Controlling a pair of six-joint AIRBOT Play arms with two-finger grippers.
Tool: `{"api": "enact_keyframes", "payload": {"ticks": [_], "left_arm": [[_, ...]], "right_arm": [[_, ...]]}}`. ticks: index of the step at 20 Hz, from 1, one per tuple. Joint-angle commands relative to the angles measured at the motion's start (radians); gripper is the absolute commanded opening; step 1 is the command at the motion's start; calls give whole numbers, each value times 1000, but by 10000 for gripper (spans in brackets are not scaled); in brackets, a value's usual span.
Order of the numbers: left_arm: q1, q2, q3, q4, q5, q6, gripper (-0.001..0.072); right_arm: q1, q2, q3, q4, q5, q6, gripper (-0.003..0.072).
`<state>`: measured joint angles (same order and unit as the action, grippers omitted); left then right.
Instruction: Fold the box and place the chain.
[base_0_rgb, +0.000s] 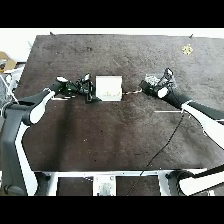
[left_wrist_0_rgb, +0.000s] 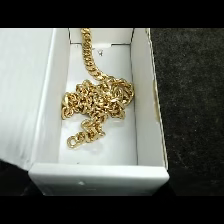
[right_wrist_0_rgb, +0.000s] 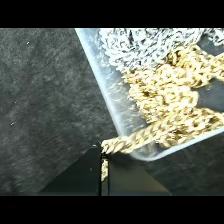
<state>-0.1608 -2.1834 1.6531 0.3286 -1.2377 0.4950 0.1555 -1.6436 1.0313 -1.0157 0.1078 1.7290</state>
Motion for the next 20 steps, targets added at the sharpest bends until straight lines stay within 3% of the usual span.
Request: {"api": "enact_keyframes", "payload": {"ticks": [1,5,9,14,20], "left_arm": [[0,0,0,0,0,0,224],[0,0,0,0,0,0,224],[0,0,0,0,0,0,224],[0,0,0,0,0,0,224],[0,0,0,0,0,0,224]], "right_arm": [[34,59,1,7,21,-18,5],[146,262,2,2,14,-114,5],[296,396,50,-2,-119,-114,4],[458,347,194,-35,-183,-114,4],[481,224,140,-31,-63,-66,4]]}}
